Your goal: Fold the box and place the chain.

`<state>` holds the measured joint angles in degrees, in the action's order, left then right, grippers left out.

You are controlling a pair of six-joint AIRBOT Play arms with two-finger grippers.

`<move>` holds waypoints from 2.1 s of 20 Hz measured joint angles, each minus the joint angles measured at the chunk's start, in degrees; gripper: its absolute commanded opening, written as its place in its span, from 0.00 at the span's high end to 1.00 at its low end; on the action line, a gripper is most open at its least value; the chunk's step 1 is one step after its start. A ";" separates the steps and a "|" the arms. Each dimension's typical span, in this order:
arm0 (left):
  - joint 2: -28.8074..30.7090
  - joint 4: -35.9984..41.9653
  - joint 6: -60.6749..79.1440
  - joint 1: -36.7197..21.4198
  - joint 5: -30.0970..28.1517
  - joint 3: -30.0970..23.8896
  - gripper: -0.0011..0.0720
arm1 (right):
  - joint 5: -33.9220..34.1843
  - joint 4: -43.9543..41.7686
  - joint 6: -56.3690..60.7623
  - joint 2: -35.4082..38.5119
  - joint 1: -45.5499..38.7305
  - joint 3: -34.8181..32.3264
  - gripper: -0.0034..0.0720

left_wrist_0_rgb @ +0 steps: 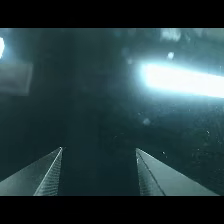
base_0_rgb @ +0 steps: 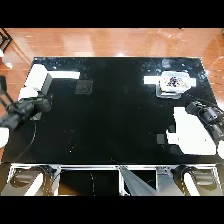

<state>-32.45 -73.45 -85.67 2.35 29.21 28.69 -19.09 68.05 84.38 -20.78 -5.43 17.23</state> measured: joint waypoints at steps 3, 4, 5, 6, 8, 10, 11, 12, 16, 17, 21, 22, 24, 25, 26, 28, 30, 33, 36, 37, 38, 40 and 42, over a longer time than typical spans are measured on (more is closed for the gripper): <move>-8.74 1.16 0.20 0.76 3.50 10.08 0.20 | -4.92 4.94 -0.90 -2.51 -0.22 5.75 0.01; -10.71 1.51 0.26 1.38 3.76 12.50 0.19 | -8.55 9.03 0.70 -4.17 -0.79 9.03 0.01; -12.07 1.57 0.31 2.05 3.93 14.27 0.18 | -12.15 13.88 3.72 -6.10 -1.79 12.41 0.01; -13.05 1.77 0.39 2.80 3.91 15.54 0.10 | -16.63 19.96 7.67 -8.46 -3.54 15.98 0.01; -14.34 1.90 0.39 4.33 4.55 17.22 0.10 | -23.74 30.38 13.86 -13.20 -9.11 21.22 0.01; -15.04 2.01 0.85 6.19 6.91 18.12 0.10 | -27.80 36.11 17.57 -17.59 -17.20 24.15 0.01; -15.28 2.05 1.27 7.06 8.02 18.38 0.10 | -29.03 37.05 18.84 -19.61 -21.90 25.14 0.01; -15.39 2.08 1.64 7.98 9.07 18.62 0.10 | -30.23 36.85 19.45 -21.27 -26.34 25.73 0.01; -15.69 2.12 2.78 10.71 9.86 18.95 0.11 | -34.10 30.01 16.79 -26.99 -45.20 27.12 0.01; -15.69 2.12 2.86 11.13 9.75 18.99 0.11 | -34.80 28.65 15.30 -28.39 -49.68 27.63 0.01; -15.74 2.12 3.23 11.89 9.11 19.06 0.11 | -38.10 20.70 5.88 -34.75 -62.36 31.01 0.01; -15.74 2.10 3.23 11.96 8.72 19.06 0.11 | -39.01 17.16 1.60 -36.54 -64.22 31.91 0.01; -15.74 2.12 3.39 12.04 7.61 19.06 0.11 | -41.31 9.49 -6.32 -40.89 -67.41 33.81 0.01; -15.76 2.10 3.39 12.09 7.39 19.06 0.11 | -42.71 6.62 -8.96 -43.12 -68.65 34.84 0.01; -15.82 2.08 3.39 12.09 7.28 19.06 0.11 | -44.04 4.35 -11.10 -45.42 -69.79 36.02 0.01; -15.89 1.99 3.39 12.11 6.73 19.06 0.11 | -48.17 -0.57 -16.26 -50.73 -72.19 39.43 0.01; -16.15 1.97 3.39 12.13 6.60 19.06 0.11 | -53.51 -4.87 -21.16 -55.65 -73.92 43.06 0.01; -17.25 1.95 3.37 12.13 6.34 19.06 0.11 | -59.98 -6.32 -25.09 -61.68 -75.21 46.49 0.01; -18.53 1.92 3.19 12.13 5.27 19.06 0.11 | -65.02 -6.58 -26.14 -66.55 -75.54 47.78 0.01; -18.93 1.92 3.17 12.13 4.63 19.06 0.11 | -66.38 -6.91 -26.16 -67.71 -75.49 48.02 0.01; -19.26 1.92 3.15 12.13 4.17 19.06 0.11 | -67.58 -6.99 -26.16 -68.81 -75.25 48.15 0.01; -19.85 1.97 2.97 12.13 3.41 19.06 0.11 | -69.29 -7.43 -26.38 -70.64 -74.51 48.37 0.01; -20.24 2.62 2.78 12.13 3.02 19.06 0.11 | -70.12 -8.00 -26.86 -72.30 -73.48 48.46 0.01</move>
<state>-52.69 -70.83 -82.89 14.48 32.23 47.75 -89.21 60.05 57.52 -93.08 -78.91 65.69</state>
